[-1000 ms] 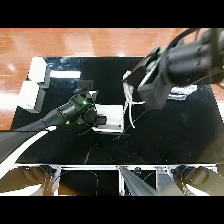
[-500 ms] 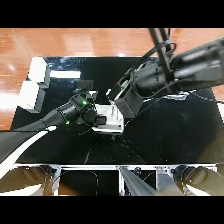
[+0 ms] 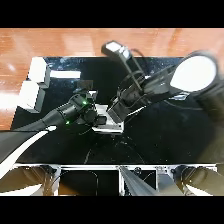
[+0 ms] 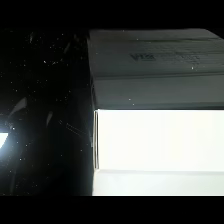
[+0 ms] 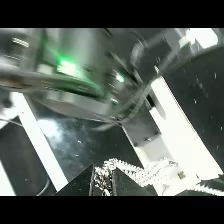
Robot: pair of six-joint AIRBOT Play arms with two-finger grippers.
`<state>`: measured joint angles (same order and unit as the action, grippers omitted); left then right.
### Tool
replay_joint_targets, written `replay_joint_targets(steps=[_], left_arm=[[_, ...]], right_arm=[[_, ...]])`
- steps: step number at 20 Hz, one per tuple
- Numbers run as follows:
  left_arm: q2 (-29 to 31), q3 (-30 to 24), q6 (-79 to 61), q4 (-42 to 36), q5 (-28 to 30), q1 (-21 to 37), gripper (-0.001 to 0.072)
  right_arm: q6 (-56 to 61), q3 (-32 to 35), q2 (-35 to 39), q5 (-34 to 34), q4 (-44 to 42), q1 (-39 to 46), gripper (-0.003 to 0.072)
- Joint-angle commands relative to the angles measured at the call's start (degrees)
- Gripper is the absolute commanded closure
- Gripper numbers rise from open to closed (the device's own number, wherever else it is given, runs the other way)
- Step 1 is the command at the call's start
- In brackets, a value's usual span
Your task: Fold the box and place the chain.
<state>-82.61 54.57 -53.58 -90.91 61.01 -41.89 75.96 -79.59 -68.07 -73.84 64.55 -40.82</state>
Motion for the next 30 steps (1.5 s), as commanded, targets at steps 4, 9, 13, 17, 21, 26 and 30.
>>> replay_joint_targets(steps=[4, 9, 13, 17, 21, 26, 30], left_arm=[[0.0, 0.0, 0.0, 0.0, 0.0, 0.0, 0.0688], [0.0, 0.0, 0.0, 0.0, 0.0, 0.0, 0.0688], [0.0, 0.0, 0.0, 0.0, 0.0, 0.0, 0.0688], [0.0, 0.0, 0.0, 0.0, -0.1, 0.0, 0.0687], [0.0, 0.0, 0.0, 0.2, 0.1, 0.0, 0.0688], [0.0, 0.0, 0.0, 0.3, -0.2, 0.0, 0.0688], [0.0, 0.0, 0.0, 0.2, -0.2, 0.0, 0.0688]], right_arm=[[0.0, 12.3, -5.0, 7.8, 8.8, 0.1, 0.0663], [0.8, 14.1, -9.3, 12.6, 9.0, 0.0, 0.0338], [1.3, 12.1, -5.9, 6.0, 9.2, 3.8, 0.0035], [4.7, 13.9, 3.5, 0.7, 12.2, 18.1, 0.0036], [8.3, 22.0, 4.7, 5.9, 13.0, 38.0, 0.0035], [13.2, 24.9, -6.8, 21.6, 12.3, 47.1, 0.0035], [15.5, 17.9, -19.2, 23.6, 10.4, 45.6, 0.0035]])
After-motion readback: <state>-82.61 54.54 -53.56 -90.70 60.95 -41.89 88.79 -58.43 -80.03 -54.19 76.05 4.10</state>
